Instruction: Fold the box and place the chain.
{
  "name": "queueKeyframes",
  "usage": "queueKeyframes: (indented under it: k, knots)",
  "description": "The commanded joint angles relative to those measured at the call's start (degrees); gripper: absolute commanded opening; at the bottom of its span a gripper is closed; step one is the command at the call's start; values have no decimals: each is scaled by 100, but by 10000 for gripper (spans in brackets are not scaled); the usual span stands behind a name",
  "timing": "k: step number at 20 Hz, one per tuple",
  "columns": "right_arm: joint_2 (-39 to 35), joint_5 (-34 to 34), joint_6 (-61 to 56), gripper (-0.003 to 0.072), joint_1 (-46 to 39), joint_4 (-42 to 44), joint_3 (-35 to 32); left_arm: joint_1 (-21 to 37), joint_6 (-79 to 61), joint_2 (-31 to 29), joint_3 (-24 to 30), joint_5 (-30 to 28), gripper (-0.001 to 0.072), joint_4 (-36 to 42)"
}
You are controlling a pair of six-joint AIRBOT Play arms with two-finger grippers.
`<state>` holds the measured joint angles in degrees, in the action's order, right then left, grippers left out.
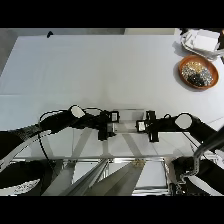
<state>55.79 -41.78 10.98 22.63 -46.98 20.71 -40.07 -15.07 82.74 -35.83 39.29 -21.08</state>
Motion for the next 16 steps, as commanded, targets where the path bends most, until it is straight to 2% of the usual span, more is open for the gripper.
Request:
queueKeyframes:
  k: [1,2,5,6,12,13,15,16]
  knots:
    - [190,72,7,61,98,98,0,-4,2,-2,0,-4,311,4]
    - [197,72,7,70,98,96,0,-4,2,-2,0,-4,311,4]
    - [197,94,7,339,98,98,0,-2,2,-2,0,-4,311,4]
    - [197,103,7,348,98,98,0,-2,2,-2,0,-4,311,4]
    - [122,109,7,336,98,96,0,-4,2,-2,0,-4,311,4]
    - [13,109,7,301,98,96,0,-4,2,-2,0,-4,311,4]
    - [-330,74,2,172,94,37,0,-4,2,-2,0,-4,311,4]
    - [-595,74,0,153,92,-63,0,-4,2,-2,0,-4,311,4]
